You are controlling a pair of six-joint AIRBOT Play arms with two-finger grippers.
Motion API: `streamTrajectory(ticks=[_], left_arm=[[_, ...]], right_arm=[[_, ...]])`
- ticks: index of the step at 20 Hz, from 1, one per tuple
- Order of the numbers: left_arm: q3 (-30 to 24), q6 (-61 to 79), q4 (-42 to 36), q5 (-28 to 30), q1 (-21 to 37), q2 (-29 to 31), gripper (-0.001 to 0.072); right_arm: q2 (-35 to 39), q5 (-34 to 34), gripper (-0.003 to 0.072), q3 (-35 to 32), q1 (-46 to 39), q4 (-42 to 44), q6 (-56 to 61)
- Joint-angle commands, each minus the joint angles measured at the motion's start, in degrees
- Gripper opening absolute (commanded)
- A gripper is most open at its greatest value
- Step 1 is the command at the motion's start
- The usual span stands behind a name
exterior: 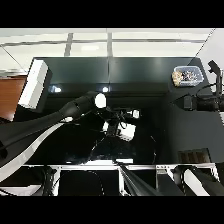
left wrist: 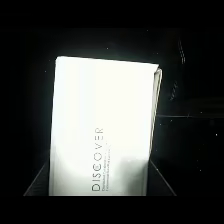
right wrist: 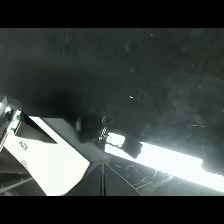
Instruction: Fold the box and place the chain.
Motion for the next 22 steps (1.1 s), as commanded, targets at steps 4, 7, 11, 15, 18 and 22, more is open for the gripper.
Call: streamTrajectory(ticks=[4, 7, 11, 15, 18, 22], left_arm=[[2.9, -36.8, 23.3, -12.7, 11.2, 9.3, 0.0356], [1.3, -56.6, 28.2, -24.2, 24.8, 14.7, 0.0356], [-5.0, -64.3, 27.5, -34.4, 45.4, 17.9, 0.0356], [-9.6, -64.2, 27.8, -32.0, 64.4, 20.5, 0.0356], [-11.9, -57.9, 27.5, -21.7, 77.0, 25.7, 0.0356], [-13.9, -37.6, 24.6, -13.0, 84.5, 27.5, 0.0356]], right_arm=[[0.1, -2.0, 0.0018, 0.0, 0.0, -0.1, 0.0], [0.1, -3.1, 0.0018, 0.0, 0.0, -0.1, 0.0], [0.1, -4.3, 0.0018, 0.0, 0.0, -0.1, -0.1], [0.1, -5.2, 0.0018, 0.0, 0.0, -0.1, -0.4], [0.1, -6.4, 0.0018, 0.0, 0.0, -0.1, -0.4], [0.1, -6.9, 0.0018, 0.0, 0.0, 0.0, -0.4]])
